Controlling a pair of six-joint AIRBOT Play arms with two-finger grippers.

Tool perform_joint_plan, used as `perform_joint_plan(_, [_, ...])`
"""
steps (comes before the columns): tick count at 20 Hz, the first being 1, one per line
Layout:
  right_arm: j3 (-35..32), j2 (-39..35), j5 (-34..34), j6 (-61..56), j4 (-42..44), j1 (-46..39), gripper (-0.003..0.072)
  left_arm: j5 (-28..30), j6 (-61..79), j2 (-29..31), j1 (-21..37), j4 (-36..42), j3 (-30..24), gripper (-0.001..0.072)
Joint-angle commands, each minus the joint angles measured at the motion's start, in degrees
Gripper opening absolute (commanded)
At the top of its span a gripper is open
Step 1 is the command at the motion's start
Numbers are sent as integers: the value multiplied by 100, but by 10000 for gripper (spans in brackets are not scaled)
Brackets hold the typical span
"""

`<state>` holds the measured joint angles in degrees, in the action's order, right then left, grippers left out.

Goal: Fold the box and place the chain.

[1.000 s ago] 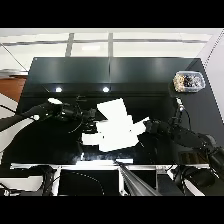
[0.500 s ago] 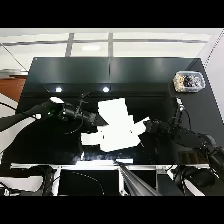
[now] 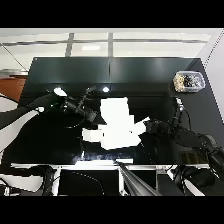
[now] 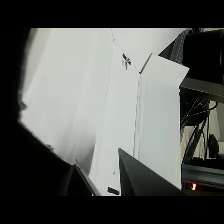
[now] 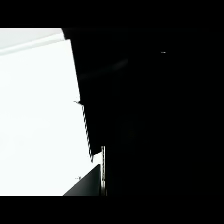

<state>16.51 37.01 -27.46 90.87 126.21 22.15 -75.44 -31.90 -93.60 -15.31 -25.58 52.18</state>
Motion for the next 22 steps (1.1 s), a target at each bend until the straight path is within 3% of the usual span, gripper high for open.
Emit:
perform_joint_plan(1, [0,-4,-26,0,-26,7,25,-330,2,-273,-13,-33,170,295])
perform_joint_plan(7, [0,-4,-85,0,-37,7,25,-345,2,-358,-13,-42,177,292])
perform_joint_plan(9, [0,-4,-122,2,-90,7,25,-273,0,-361,-52,-76,177,168])
perform_joint_plan(12, [0,-4,-181,2,-94,7,25,-240,0,-367,-122,-79,179,38])
perform_joint_plan(15, [2,-7,-234,2,-94,7,26,-243,2,-365,-118,-79,179,26])
perform_joint_plan(16, [2,-4,-254,4,-94,7,120,-247,2,-365,-118,-79,181,25])
perform_joint_plan(17, [2,-7,-262,2,-103,7,454,-267,2,-365,-116,-83,199,24])
perform_joint_plan(18, [22,-7,-271,4,-151,-20,710,-295,2,-361,-111,-120,258,23])
perform_joint_plan(20, [291,-7,-715,9,-822,-175,708,-302,2,-240,-116,-341,433,21])
perform_joint_plan(22, [887,-7,-1668,9,-2184,-503,708,-170,2,122,-131,-741,573,19])
